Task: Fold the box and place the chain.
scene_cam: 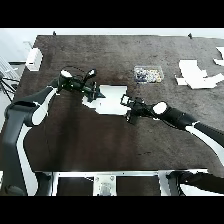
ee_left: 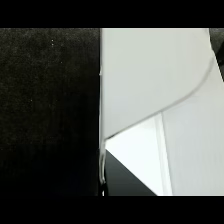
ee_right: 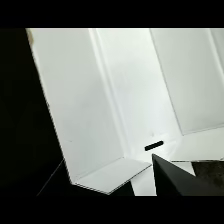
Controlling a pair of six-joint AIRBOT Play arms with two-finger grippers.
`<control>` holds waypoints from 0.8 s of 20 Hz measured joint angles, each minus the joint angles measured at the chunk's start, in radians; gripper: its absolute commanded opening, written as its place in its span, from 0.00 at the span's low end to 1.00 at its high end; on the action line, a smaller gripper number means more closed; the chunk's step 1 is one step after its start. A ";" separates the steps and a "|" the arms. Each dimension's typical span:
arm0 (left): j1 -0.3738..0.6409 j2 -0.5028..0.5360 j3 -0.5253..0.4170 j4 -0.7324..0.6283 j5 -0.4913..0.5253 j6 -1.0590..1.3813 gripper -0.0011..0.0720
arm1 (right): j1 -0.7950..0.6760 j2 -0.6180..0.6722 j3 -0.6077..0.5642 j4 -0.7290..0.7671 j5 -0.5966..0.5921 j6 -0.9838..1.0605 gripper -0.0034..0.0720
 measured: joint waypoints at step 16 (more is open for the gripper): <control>0.000 0.000 0.000 0.000 0.006 0.000 0.04 | -0.090 -0.024 0.065 0.202 0.056 -0.204 0.85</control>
